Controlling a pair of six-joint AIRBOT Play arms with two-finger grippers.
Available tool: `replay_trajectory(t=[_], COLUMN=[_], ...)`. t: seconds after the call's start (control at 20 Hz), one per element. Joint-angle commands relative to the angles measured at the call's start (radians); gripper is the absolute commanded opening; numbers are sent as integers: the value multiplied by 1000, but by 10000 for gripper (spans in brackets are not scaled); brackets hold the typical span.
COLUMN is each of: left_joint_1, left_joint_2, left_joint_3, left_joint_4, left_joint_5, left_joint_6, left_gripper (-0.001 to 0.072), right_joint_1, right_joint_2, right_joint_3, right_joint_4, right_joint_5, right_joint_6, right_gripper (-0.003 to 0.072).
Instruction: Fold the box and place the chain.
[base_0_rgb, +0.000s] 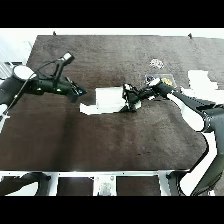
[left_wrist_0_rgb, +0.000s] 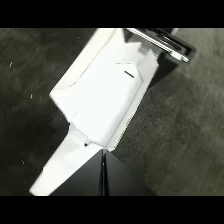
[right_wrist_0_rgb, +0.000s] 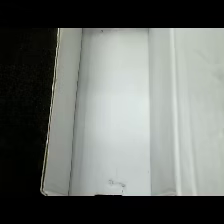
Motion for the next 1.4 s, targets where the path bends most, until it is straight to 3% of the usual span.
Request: replay_trajectory(t=[0.0, 0.3, 0.75, 1.35], left_joint_1=[43, 195, 192, 152], left_joint_2=[56, 45, -166, -269], left_joint_3=[-83, -181, -181, -181], left_joint_4=[24, 34, 32, -76], left_joint_5=[71, 4, 15, 87], left_joint_6=[-341, -459, -500, -473], left_gripper=[17, 17, 17, 17], right_joint_1=[1, 1, 1, 1], right_joint_2=[0, 0, 0, 0], right_joint_3=[0, 0, 0, 0], right_joint_4=[0, 0, 0, 0], right_joint_5=[0, 0, 1, 0], right_joint_6=[0, 0, 0, 0], right_gripper=[572, 572, 572, 572])
